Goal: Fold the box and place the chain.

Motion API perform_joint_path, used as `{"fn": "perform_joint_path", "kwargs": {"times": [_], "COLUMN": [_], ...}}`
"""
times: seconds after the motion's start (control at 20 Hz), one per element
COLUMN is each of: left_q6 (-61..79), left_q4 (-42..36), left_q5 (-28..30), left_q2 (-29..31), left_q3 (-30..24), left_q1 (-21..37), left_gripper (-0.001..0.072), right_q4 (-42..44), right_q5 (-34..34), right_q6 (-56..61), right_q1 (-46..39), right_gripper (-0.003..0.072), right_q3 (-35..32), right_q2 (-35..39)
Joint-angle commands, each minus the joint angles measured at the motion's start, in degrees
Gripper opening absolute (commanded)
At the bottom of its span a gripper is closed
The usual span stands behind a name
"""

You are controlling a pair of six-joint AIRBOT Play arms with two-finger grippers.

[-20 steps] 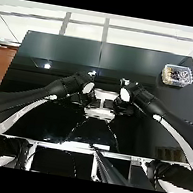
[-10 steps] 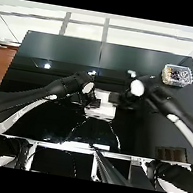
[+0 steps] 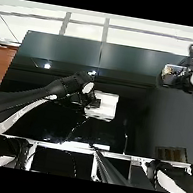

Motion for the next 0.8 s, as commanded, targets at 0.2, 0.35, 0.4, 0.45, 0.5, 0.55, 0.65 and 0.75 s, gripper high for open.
{"fn": "perform_joint_path", "kwargs": {"times": [0.2,0.35,0.4,0.45,0.5,0.55,0.65,0.75], "left_q6": [0.0,0.0,0.0,0.0,0.0,0.0,0.0,0.0], "left_q4": [0.0,0.0,0.0,0.0,0.0,0.0,0.0,0.0], "left_q5": [0.0,0.0,0.0,0.0,0.0,0.0,0.0,0.0], "left_q2": [0.0,0.0,0.0,0.0,0.0,0.0,0.0,0.0], "left_q3": [0.0,0.0,0.0,0.0,0.0,0.0,0.0,0.0], "left_q1": [0.2,0.2,0.2,0.2,0.2,0.2,0.2,0.2], "left_gripper": [0.0027,0.0027,0.0027,0.0027,0.0027,0.0027,0.0027,0.0027], "right_q4": [20.2,22.7,26.0,29.3,31.1,32.0,32.0,31.8], "right_q5": [-1.0,10.8,11.4,11.1,10.7,10.0,9.9,10.1], "right_q6": [5.3,16.0,17.1,17.7,18.6,19.4,19.8,19.9], "right_q1": [-16.3,-17.4,-17.9,-18.3,-18.4,-18.6,-18.6,-18.6], "right_gripper": [0.0717,0.0585,0.0585,0.0586,0.0586,0.0586,0.0586,0.0586], "right_q3": [23.9,40.4,43.3,45.3,46.2,46.2,46.2,46.2], "right_q2": [-26.1,-38.1,-40.7,-42.8,-44.0,-44.9,-45.9,-46.5]}}
